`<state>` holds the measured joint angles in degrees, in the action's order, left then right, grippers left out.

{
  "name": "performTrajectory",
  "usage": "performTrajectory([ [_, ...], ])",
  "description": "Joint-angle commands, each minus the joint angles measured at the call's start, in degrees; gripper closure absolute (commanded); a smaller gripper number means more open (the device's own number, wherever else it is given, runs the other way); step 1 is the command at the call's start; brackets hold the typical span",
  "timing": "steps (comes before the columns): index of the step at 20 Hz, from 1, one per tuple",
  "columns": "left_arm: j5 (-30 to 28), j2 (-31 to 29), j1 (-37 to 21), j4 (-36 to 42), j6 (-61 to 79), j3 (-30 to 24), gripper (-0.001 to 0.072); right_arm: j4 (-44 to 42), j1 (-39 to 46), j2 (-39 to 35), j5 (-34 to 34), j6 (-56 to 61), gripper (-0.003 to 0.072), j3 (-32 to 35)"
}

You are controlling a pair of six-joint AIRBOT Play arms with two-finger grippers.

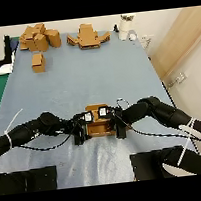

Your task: Fold the box.

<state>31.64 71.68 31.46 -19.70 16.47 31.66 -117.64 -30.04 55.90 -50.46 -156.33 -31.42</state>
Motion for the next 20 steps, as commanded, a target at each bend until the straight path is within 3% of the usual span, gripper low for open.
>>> performTrajectory([
  [1, 0.0, 0.0, 0.0, 0.0, 0.0, 0.1, 0.0264, -1.2, -1.3, 1.4, 1.6, -0.8, 0.0545, 0.0],
  [3, 0.0, 0.0, 0.0, 0.0, 0.0, 0.1, 0.0263, -1.4, -2.0, 2.5, 1.9, -0.8, 0.047, 0.0],
  [5, 0.0, 0.0, 0.0, 0.0, 0.0, 0.1, 0.0264, -2.9, -2.2, 3.6, 1.8, -0.8, 0.0215, 0.0],
  [6, 0.0, 0.0, 0.0, 0.0, 0.0, 0.1, 0.0263, -3.5, -2.2, 3.8, 1.7, -0.8, 0.0203, 0.0],
  [16, 0.0, 0.0, 0.0, 0.0, 0.0, 0.1, 0.0264, -3.2, -2.2, 3.9, 1.4, -0.5, 0.0203, 0.0],
  [17, 0.0, 0.0, 0.0, 0.0, 0.0, 0.1, 0.0264, -3.0, -2.2, 3.8, 0.5, 1.0, 0.0225, 0.0],
  [19, 0.0, 0.0, 0.0, 0.0, 0.0, 0.1, 0.0264, 0.0, -2.1, 2.7, -4.2, 7.4, 0.0444, -0.8],
  [20, 0.0, 0.0, 0.0, 0.0, 0.0, 0.1, 0.0263, 4.6, -2.1, 1.7, -6.4, 14.5, 0.0466, -1.5],
])
